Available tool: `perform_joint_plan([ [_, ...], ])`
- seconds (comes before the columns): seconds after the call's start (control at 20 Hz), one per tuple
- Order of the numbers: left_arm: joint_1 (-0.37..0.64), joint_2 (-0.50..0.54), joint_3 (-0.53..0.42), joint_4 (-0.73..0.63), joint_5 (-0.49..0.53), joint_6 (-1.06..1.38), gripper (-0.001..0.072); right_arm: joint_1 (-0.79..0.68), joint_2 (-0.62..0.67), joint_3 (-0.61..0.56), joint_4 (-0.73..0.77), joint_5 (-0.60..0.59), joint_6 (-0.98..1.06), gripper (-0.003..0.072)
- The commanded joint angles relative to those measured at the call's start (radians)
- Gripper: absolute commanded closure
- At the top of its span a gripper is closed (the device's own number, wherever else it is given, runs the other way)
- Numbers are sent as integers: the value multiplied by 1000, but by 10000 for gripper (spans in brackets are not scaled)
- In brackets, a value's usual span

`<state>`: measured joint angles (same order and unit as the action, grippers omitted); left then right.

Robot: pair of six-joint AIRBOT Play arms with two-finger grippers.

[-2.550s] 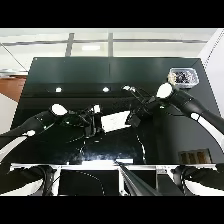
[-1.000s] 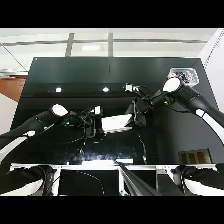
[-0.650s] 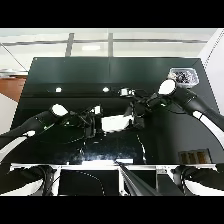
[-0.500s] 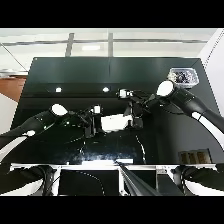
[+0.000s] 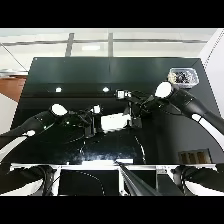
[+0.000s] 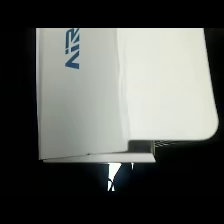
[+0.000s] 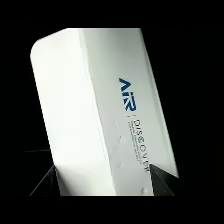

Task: Fold the box and place the chain.

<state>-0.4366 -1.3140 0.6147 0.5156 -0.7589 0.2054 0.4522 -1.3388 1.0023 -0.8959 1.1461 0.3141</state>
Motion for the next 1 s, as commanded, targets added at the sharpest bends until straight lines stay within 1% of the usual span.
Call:
perform_joint_plan([
  [0.0,0,0,0,0,-8,-3,246,0,47,2,2,18,-6,-9],
  [0.3,0,0,0,0,-7,-3,246,0,65,2,4,2,-7,-9],
  [0.55,0,0,0,0,-8,-3,245,-5,74,19,55,66,13,-10],
  [0.8,0,0,0,0,-8,-3,246,-54,74,21,64,49,15,-9],
  [0.95,0,0,0,0,-7,-3,245,-75,51,21,63,46,15,-9],
])
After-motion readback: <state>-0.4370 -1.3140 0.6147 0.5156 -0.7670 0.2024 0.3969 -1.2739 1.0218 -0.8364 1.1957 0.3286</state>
